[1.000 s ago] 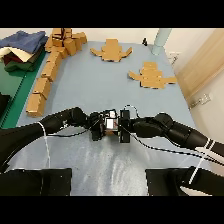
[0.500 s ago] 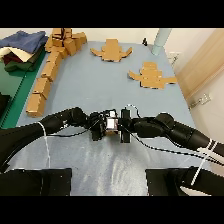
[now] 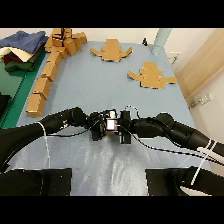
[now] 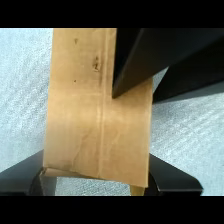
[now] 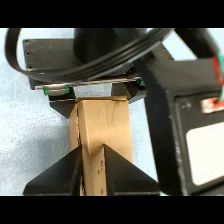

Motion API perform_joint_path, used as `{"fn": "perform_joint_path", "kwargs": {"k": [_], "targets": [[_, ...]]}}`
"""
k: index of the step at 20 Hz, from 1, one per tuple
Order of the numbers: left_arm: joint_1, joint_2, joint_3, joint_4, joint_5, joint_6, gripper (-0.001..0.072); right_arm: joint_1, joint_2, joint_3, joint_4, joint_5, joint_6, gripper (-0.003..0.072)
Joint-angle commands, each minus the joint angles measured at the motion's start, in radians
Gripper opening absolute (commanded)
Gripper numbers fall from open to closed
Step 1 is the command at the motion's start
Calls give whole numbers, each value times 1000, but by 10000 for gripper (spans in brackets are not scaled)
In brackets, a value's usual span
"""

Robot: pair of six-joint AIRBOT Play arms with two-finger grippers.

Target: Fold the box.

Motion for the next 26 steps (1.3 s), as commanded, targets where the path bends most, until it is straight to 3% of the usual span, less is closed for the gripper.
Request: {"fn": "perform_joint_path", "kwargs": {"k": [1, 3, 4, 5, 8, 9, 11, 12, 26], "targets": [[0, 0, 1, 0, 0, 0, 440, 1, -5, -1, 13, -9, 0, 198], [0, 0, 1, 0, 0, 0, 440, 1, 3, 0, 12, -7, 0, 245], [0, 0, 1, 0, 0, 0, 440, 1, 13, 1, 12, -3, 1, 359], [0, 0, 1, 0, 0, 0, 440, 0, 23, 1, 11, -3, 0, 393], [0, 0, 1, 0, 0, 0, 440, 0, 48, 1, 3, -3, 1, 392], [0, 0, 1, 0, 0, 0, 440, 0, 54, 1, 3, -3, 1, 359], [0, 0, 1, 0, 0, 0, 440, 0, 64, 1, 1, -7, 9, 87], [0, 0, 1, 0, 0, 0, 440, 0, 65, 1, -12, -7, 23, 31], [0, 0, 1, 0, 0, 0, 440, 0, -8, -3, -29, -18, 47, 5]]}}
